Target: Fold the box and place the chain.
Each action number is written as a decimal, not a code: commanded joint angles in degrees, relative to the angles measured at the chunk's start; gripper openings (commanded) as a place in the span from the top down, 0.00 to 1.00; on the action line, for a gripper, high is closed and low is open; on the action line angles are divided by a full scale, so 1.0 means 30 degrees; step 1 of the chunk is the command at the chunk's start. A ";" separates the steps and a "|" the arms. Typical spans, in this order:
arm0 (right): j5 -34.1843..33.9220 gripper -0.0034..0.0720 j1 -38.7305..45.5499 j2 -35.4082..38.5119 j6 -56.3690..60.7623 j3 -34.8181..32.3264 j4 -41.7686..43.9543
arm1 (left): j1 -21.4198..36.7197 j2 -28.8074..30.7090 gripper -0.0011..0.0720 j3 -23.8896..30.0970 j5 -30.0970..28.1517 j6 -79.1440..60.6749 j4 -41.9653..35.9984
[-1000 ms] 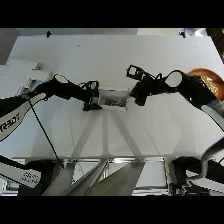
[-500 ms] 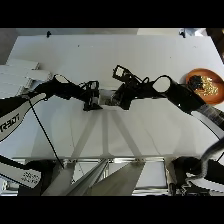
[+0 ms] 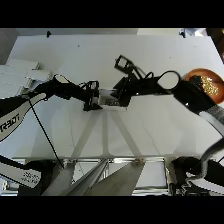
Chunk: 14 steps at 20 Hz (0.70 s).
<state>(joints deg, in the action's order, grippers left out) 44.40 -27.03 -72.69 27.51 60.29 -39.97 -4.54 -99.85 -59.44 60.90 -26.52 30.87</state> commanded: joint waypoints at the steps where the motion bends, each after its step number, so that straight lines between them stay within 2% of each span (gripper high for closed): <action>1: 0.1719 0.57 0.1319 -0.0641 0.2688 0.2470 -0.0015 | 0.0015 0.0015 0.60 -0.0015 0.0000 0.0000 0.0007; 6: 0.4918 0.57 0.2630 -0.5442 0.5377 0.6317 -0.0612 | 0.0015 0.0015 0.60 -0.0015 0.0000 -0.0007 0.0007; 9: 0.6455 0.57 0.2623 -0.7839 0.5829 0.7337 -0.0954 | 0.0015 0.0015 0.60 -0.0015 0.0000 -0.0007 0.0007; 14: 0.8721 0.56 0.2484 -0.8444 0.3271 0.7351 -0.0656 | 0.0015 0.0015 0.60 -0.0015 0.0000 -0.0007 0.0007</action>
<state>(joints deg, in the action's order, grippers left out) 65.91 -19.55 -96.36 40.88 81.56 -42.19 -4.54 -99.85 -59.44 60.90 -26.52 30.87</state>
